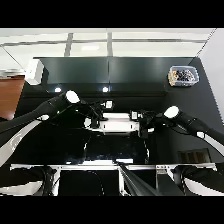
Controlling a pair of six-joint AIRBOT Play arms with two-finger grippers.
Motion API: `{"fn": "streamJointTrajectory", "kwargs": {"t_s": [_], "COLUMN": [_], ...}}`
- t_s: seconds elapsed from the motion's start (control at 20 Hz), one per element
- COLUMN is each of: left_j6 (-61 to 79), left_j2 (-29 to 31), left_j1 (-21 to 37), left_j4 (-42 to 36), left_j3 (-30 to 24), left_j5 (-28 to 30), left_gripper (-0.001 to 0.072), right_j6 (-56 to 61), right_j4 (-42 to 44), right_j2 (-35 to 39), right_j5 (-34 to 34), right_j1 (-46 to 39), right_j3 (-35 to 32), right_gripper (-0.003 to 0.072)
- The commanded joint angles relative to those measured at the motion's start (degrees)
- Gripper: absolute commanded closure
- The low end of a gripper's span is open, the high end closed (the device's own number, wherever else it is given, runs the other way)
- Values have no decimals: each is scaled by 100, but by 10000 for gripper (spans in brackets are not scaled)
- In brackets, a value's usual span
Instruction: Fold the box and place the chain.
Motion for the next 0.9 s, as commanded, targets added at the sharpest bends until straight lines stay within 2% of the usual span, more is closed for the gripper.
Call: {"fn": "streamJointTrajectory", "kwargs": {"t_s": [0.0, 0.05, 0.3, 0.35, 0.45, 0.5, 0.55, 0.6, 0.85], "left_j6": [0, 0, 0, -2, -13, -140, -356, -566, -2103], "left_j2": [-2, -2, 7, 28, 105, 166, 238, 337, 1161], "left_j1": [4, 4, 4, 7, 35, 68, 118, 179, 601], "left_j4": [2, 2, 4, 4, 4, 9, 26, 109, 1460], "left_j3": [4, 4, 4, 7, 11, 24, 50, 83, 105], "left_j5": [2, 2, 2, 2, 4, 2, -20, -83, -487], "left_gripper": [684, 684, 681, 622, 351, 224, 93, 15, 15], "right_j6": [11, 11, 17, 17, 15, 13, 13, 9, -26], "right_j4": [24, 28, 37, 37, 37, 33, 33, 26, 9], "right_j2": [-4, -4, -4, -4, -2, -4, -4, -4, -4], "right_j5": [-17, -20, -37, -37, -35, -28, -20, 2, 48], "right_j1": [-4, -4, -4, -4, -4, -4, -4, -4, -4], "right_j3": [4, 4, 4, 4, 4, 4, 4, 4, 4], "right_gripper": [135, 158, 160, 160, 163, 276, 275, 275, 276]}}
